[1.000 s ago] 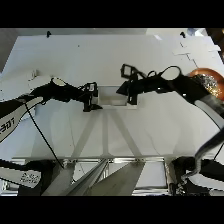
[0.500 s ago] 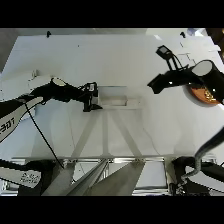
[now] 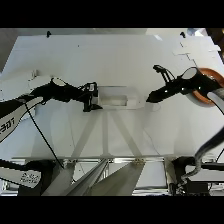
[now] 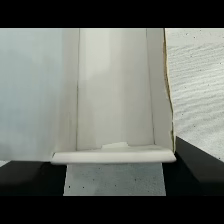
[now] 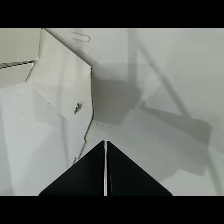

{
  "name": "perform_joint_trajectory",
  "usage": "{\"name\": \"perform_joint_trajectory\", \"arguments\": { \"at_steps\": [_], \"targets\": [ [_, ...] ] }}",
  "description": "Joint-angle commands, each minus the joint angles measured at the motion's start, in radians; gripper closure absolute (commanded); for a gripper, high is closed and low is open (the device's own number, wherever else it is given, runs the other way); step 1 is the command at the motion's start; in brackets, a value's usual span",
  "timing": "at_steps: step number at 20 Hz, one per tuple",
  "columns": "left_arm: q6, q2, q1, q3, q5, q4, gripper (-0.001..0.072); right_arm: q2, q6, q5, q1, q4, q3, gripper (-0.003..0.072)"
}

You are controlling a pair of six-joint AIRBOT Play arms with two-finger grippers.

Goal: Fold the box and place the chain.

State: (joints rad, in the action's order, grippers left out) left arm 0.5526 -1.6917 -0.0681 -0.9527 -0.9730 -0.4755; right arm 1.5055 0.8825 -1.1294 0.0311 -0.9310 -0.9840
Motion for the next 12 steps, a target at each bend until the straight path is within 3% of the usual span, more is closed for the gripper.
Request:
{"name": "perform_joint_trajectory", "arguments": {
  "at_steps": [1, 11, 12],
  "targets": [
    [0.0, 0.001, 0.0, 0.0, 0.0, 0.0, 0.0493, 0.047, 0.007, -0.013, 0.021, 0.031, 0.0, 0.0678],
    [0.0, 0.001, 0.0, 0.0, 0.0, 0.0, 0.0493, 0.08, -0.05, -0.013, 0.061, 0.186, 0.0, 0.067],
    [0.0, 0.001, 0.0, 0.0, 0.0, 0.0, 0.0493, 0.08, -0.05, -0.019, 0.061, 0.197, 0.0, 0.064]
  ]
}}
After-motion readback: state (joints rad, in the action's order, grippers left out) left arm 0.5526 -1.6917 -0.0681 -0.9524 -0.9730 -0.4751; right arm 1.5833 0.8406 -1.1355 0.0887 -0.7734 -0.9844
